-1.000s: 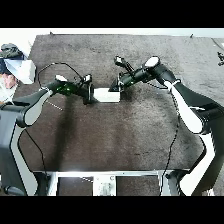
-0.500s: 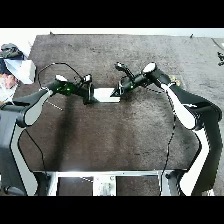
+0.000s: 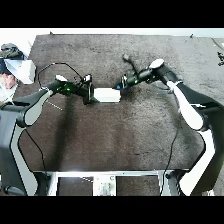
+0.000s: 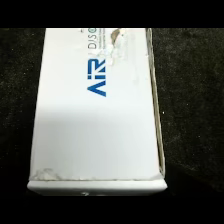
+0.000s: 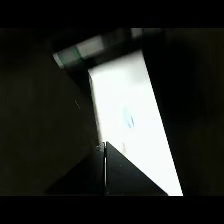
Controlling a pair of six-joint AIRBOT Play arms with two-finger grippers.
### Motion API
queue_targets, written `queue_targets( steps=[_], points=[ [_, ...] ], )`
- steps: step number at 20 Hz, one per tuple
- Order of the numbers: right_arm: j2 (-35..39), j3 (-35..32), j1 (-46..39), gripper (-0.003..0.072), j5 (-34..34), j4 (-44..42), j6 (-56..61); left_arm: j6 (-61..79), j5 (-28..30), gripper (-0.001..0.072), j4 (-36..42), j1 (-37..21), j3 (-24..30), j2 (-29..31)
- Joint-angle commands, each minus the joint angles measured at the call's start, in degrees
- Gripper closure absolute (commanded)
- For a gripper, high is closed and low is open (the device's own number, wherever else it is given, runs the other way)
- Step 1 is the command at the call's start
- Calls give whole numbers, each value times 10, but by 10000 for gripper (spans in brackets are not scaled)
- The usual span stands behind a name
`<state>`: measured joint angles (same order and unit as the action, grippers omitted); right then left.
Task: Fold the box and place the chain.
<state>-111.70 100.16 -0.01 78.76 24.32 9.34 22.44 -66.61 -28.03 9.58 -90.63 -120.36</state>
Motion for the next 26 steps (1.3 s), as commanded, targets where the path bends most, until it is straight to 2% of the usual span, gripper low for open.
queue_targets(
  steps=[1, 3, 6, 8, 13, 16, 20, 23, 26],
  points=[
    [66, 0, -19, 700, 35, -88, 0, 1, 0, 386, 0, 0, 0, 0],
    [114, -14, -24, 701, 39, -88, 21, 1, 0, 386, 0, 0, 0, 0],
    [219, -115, -24, 701, -22, -87, 18, 1, 0, 386, 0, 0, 0, 0],
    [301, -219, -24, 701, -125, -87, 11, 1, 0, 386, 0, 0, 0, 0],
    [539, -518, -24, 700, -505, -87, 8, 1, 0, 386, 2, 0, 0, 0],
    [671, -657, -24, 700, -642, -87, 8, 1, -1, 386, 2, 0, 0, 0],
    [831, -796, -23, 700, -744, -87, 8, 1, -1, 386, 2, 0, 0, 0],
    [936, -867, -23, 699, -751, -85, 8, 1, -1, 386, 2, 0, 0, 0],
    [1010, -906, -23, 699, -754, -85, 8, 1, -1, 386, 2, 0, 0, 0]
  ],
)
